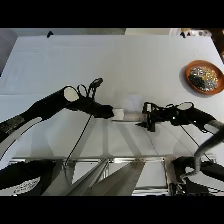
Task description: Fold the box and place the chain.
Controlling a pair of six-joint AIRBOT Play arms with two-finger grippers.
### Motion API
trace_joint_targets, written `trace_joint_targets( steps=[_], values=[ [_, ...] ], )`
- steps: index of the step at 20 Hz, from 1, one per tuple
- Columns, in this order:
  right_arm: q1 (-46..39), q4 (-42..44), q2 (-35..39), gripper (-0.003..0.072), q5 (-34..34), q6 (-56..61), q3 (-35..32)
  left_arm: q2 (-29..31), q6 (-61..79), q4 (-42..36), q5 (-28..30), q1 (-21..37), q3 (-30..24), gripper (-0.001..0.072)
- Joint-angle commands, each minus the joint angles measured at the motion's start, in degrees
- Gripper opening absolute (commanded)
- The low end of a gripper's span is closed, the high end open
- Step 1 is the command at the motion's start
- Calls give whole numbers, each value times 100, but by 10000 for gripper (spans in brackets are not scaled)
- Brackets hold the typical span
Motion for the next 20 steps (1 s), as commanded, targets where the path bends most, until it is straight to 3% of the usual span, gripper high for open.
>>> trace_joint_targets(
  steps=[1,2,10,20],
  values=[
    [2,0,4,320,7,2,0,-72,-789,605,-2,-157,229,317],
    [2,0,4,320,4,2,0,-70,-1016,778,0,-175,269,354],
    [2,-4,4,320,4,2,0,-284,-2302,1797,-140,-616,780,355],
    [2,-7,4,320,4,2,0,-970,-4011,2791,-1276,-1163,1921,355]
  ],
)
